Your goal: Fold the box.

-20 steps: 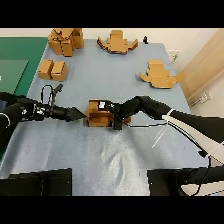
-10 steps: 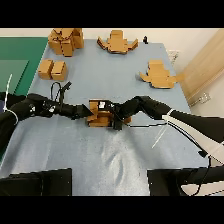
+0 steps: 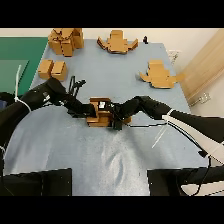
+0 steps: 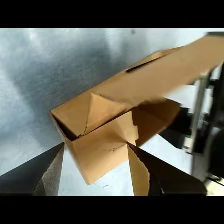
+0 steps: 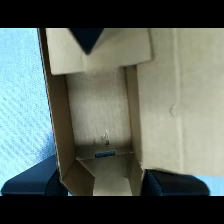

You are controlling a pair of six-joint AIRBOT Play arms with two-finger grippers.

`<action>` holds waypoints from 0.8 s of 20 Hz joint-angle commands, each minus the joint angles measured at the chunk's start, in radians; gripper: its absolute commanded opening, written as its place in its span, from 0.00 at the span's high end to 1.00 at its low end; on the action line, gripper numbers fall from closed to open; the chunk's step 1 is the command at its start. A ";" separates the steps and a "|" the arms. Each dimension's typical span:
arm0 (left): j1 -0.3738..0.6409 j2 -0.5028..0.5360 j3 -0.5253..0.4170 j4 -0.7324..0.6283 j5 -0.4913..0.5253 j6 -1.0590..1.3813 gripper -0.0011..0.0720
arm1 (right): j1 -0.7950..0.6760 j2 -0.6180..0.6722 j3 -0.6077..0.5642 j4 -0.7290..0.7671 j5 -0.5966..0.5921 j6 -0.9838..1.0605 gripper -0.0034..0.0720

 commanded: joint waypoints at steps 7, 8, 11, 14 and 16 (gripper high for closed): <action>-0.182 -0.003 0.055 0.482 0.047 -0.520 0.19 | 0.000 -0.001 0.000 0.010 0.000 0.000 0.28; -0.196 -0.003 0.062 0.518 0.053 -0.561 0.19 | 0.000 -0.001 0.000 0.010 0.000 0.000 0.28; -0.252 -0.042 0.104 0.604 0.029 -0.652 0.19 | 0.000 -0.001 0.000 0.010 0.002 0.000 0.28; -0.298 -0.127 0.174 0.625 -0.055 -0.682 0.19 | 0.000 -0.001 0.000 0.010 0.002 0.000 0.28; -0.322 -0.185 0.225 0.657 -0.146 -0.710 0.19 | 0.000 -0.001 0.000 0.010 0.002 0.000 0.28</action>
